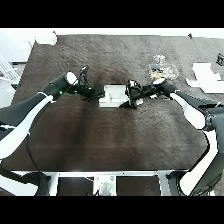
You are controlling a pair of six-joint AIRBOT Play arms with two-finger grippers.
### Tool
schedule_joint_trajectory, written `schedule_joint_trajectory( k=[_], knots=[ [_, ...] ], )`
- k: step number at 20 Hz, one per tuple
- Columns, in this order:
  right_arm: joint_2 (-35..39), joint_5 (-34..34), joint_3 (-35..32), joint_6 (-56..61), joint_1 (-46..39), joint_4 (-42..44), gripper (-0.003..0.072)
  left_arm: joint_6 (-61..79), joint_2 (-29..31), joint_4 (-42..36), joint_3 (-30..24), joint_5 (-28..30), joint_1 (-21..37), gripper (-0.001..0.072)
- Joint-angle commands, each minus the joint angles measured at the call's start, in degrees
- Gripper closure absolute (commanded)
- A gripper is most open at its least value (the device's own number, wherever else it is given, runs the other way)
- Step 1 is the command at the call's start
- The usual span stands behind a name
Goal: Fold the box and place the chain.
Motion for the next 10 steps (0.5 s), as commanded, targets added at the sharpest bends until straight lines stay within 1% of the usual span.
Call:
schedule_joint_trajectory(
  k=[1, 6, 10],
  knots=[
    [0.0, 0.0, 0.0, 0.0, 0.0, 0.0, 0.0106, -2.8, 0.0, 4.1, 0.4, 0.0, -0.9, 0.0288],
    [0.0, 0.0, 0.0, 0.0, 0.0, 0.0, 0.0106, -5.7, 0.0, 7.6, 0.5, -0.7, -2.1, 0.0289],
    [0.0, 0.0, 0.0, 0.0, 0.0, 0.0, 0.0106, -6.1, -0.1, 8.6, 1.4, -1.0, -2.2, 0.0289]
  ],
)
